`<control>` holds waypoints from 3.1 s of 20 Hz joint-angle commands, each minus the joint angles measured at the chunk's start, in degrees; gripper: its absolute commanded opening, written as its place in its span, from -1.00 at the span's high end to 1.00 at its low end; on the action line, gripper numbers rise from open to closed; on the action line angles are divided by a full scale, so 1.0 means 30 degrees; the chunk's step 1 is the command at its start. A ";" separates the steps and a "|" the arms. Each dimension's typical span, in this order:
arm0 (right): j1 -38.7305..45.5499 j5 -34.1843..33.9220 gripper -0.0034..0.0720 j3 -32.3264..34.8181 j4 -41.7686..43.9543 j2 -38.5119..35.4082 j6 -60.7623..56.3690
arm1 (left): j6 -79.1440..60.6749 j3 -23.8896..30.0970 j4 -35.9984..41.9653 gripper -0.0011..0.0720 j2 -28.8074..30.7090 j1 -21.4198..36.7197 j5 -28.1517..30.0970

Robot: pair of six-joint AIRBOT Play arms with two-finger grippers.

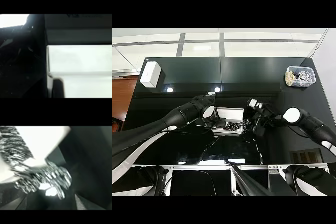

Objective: Fold the box and place the chain.

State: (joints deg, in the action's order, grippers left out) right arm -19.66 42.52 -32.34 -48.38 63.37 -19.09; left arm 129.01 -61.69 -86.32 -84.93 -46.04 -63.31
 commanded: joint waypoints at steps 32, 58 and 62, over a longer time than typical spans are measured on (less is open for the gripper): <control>0.1093 0.4291 0.89 -0.1923 0.4648 -0.7089 -0.7235 | -0.0007 -0.0007 0.0007 0.90 0.0007 0.0007 -0.0058; 0.4634 0.5938 -0.26 -0.1610 0.3468 -0.5603 -1.1941 | 0.0000 -0.0022 0.0175 0.90 -0.0321 0.0000 -0.0124; 0.4889 0.7184 -0.26 -0.1610 0.3395 -0.5603 -1.1927 | 0.0036 -0.0852 0.0423 -0.03 -0.0007 0.0000 -0.1537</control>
State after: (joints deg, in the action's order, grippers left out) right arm -6.85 59.83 -37.06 -37.36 46.81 -54.76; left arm 129.03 -62.76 -85.43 -85.65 -46.02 -65.08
